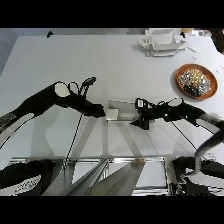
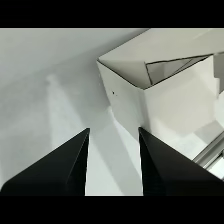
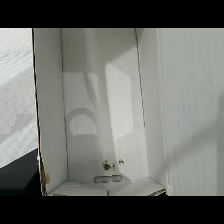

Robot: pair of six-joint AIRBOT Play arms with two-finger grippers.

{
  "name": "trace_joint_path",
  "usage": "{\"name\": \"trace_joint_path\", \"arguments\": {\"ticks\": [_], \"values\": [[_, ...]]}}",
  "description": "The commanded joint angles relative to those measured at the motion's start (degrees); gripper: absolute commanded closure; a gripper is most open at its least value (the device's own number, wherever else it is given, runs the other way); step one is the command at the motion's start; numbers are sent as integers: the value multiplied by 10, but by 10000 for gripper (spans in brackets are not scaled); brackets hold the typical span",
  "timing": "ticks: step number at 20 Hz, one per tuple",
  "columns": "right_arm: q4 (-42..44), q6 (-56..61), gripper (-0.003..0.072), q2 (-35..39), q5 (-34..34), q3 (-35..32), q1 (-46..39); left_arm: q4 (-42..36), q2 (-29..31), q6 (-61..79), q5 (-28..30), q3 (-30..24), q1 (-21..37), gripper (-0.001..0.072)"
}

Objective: Fold the box and place the chain.

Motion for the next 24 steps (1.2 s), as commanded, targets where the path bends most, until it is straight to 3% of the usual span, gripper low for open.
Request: {"name": "trace_joint_path", "arguments": {"ticks": [1,8,17,19,24], "values": [[0,0,250,0,0,0,0,11,2,-14,-1,0,1,358],[0,0,250,0,0,0,0,10,2,-14,-11,30,-13,359],[0,0,250,0,0,0,0,6,1,-22,-2,30,-49,357],[0,0,250,0,0,0,0,7,-1,-36,16,30,-59,269],[0,0,250,0,0,0,0,82,-24,-122,30,52,-86,258]]}}
